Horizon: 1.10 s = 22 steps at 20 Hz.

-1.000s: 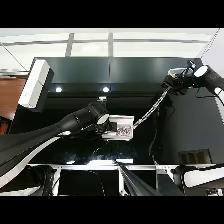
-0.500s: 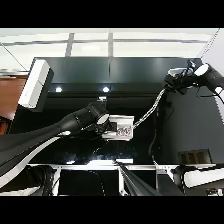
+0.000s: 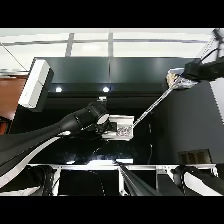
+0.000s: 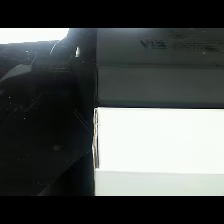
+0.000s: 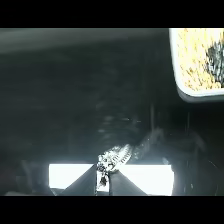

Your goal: Fold the box and place the chain.

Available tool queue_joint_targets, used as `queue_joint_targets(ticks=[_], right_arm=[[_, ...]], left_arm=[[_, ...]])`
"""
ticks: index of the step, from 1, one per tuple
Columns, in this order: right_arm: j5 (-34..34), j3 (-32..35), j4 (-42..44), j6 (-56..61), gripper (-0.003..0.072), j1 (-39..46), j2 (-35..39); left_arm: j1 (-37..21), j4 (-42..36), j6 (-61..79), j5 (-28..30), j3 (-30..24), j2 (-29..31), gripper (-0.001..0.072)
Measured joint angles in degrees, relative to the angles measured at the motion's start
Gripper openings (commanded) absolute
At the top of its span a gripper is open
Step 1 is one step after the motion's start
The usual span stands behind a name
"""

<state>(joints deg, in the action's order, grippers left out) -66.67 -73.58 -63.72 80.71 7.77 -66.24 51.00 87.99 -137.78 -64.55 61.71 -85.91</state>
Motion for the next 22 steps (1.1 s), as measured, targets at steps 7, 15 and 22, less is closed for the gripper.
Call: queue_joint_targets(ticks=[7, 15, 22], right_arm=[[-12.9, 2.4, 9.9, -5.1, 0.0012, -4.0, 13.3], [-16.9, 4.5, 30.6, -9.1, 0.0013, -9.8, 15.5], [-17.5, 7.7, 38.9, -13.2, 0.0012, -15.3, 15.6]], left_arm=[[0.0, 0.0, 0.0, 0.0, 0.0, 0.0, 0.003], [0.0, 0.0, 0.0, 0.0, 0.0, 0.0, 0.0031], [0.0, 0.0, 0.0, 0.0, 0.0, 0.0, 0.0031]])
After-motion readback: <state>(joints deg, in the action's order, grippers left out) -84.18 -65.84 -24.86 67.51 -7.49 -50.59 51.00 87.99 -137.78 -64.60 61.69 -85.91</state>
